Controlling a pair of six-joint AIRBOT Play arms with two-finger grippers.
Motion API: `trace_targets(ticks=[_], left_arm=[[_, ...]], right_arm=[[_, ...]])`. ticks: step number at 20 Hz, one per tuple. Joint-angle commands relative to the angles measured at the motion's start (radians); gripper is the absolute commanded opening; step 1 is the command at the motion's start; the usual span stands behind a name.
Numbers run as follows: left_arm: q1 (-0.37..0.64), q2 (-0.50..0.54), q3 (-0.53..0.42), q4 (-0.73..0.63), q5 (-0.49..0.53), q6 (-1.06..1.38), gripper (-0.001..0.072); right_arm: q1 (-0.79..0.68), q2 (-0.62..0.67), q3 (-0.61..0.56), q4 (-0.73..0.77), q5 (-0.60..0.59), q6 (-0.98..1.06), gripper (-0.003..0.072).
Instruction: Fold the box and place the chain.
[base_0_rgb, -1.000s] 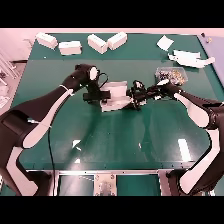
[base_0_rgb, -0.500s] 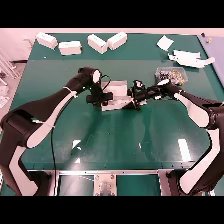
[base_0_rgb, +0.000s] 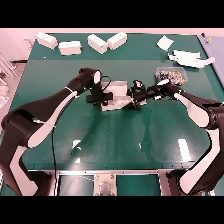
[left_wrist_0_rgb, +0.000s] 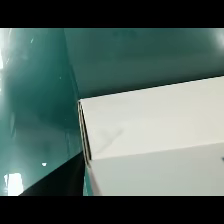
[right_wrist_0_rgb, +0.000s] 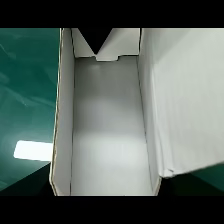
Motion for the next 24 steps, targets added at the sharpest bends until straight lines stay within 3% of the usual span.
trace_targets(ticks=[1,2,10,11,12,13,14,18,24], left_arm=[[0.0,-0.01,0.001,0.013,0.0,0.001,0.0076],[0.0,-0.01,0.002,0.014,0.003,0.001,0.0034],[0.0,-0.01,0.002,0.017,0.036,0.064,0.0025],[0.0,-0.009,0.002,0.016,0.045,0.065,0.0058],[0.0,-0.009,0.009,0.008,0.043,0.064,0.0334],[0.0,-0.006,0.021,0.009,0.044,0.068,0.0564],[0.001,-0.002,0.037,0.008,0.043,0.081,0.0598],[0.02,0.018,0.108,-0.047,-0.007,0.153,0.0598],[0.105,0.132,0.109,-0.05,-0.222,0.527,0.0599]], right_arm=[[0.0,0.0,0.0,0.0,0.001,0.0,0.0547],[0.0,0.0,0.0,0.0,0.001,0.0,0.0547],[0.0,0.0,0.0,0.0,0.001,0.0,0.0547],[0.0,0.0,0.0,0.0,0.001,0.0,0.0547],[0.0,0.0,0.0,0.0,0.001,0.0,0.0547],[0.0,0.0,0.0,0.0,0.001,0.0,0.0547],[0.0,0.0,0.0,0.0,0.001,0.0,0.0547],[0.0,0.0,0.0,0.0,0.001,0.0,0.0547],[0.0,0.0,0.0,0.0,0.0,0.0,0.0547]])
